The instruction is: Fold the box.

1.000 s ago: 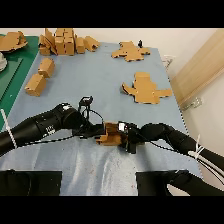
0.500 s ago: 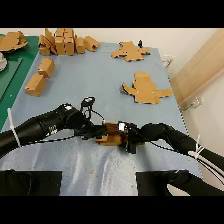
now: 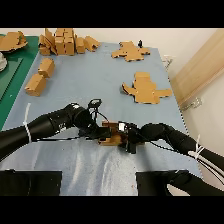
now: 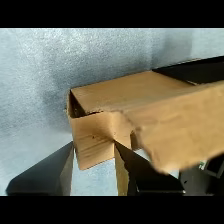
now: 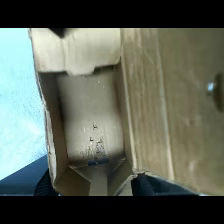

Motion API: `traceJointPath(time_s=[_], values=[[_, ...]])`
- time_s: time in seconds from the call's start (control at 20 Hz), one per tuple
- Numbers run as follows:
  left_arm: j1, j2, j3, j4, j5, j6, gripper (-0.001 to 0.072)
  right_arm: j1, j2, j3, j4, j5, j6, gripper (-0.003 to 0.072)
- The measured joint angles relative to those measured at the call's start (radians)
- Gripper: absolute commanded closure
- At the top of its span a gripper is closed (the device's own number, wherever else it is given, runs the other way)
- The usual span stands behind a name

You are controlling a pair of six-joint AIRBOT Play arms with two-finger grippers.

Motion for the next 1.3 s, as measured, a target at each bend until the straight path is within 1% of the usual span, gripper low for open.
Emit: traceJointPath(time_s=[0.15, 0.45, 0.6, 0.8, 1.0, 1.15, 1.3], values=[[-0.011, -0.034, 0.021, -0.003, -0.033, 0.005, 0.0329, 0.000, 0.000, 0.000, 0.000, 0.000, 0.000, 0.0190], [-0.024, -0.097, 0.066, 0.005, -0.037, -0.006, 0.0328, 0.000, 0.000, 0.000, 0.000, 0.000, 0.000, 0.0191], [-0.021, -0.105, 0.071, 0.010, 0.006, -0.013, 0.0328, 0.000, 0.000, 0.000, 0.000, 0.000, 0.001, 0.0191], [-0.011, -0.109, 0.073, 0.016, 0.109, -0.016, 0.0328, -0.001, 0.000, 0.000, 0.000, 0.000, 0.003, 0.0191], [-0.011, -0.110, 0.074, 0.011, 0.183, -0.016, 0.0327, -0.002, 0.002, 0.000, -0.002, 0.003, 0.003, 0.0191], [-0.010, -0.110, 0.074, 0.010, 0.201, -0.015, 0.0326, -0.002, 0.002, 0.000, -0.003, 0.005, 0.003, 0.0191], [-0.010, -0.112, 0.074, 0.011, 0.188, 0.000, 0.0326, -0.002, 0.002, 0.000, -0.004, 0.005, -0.001, 0.0191]])
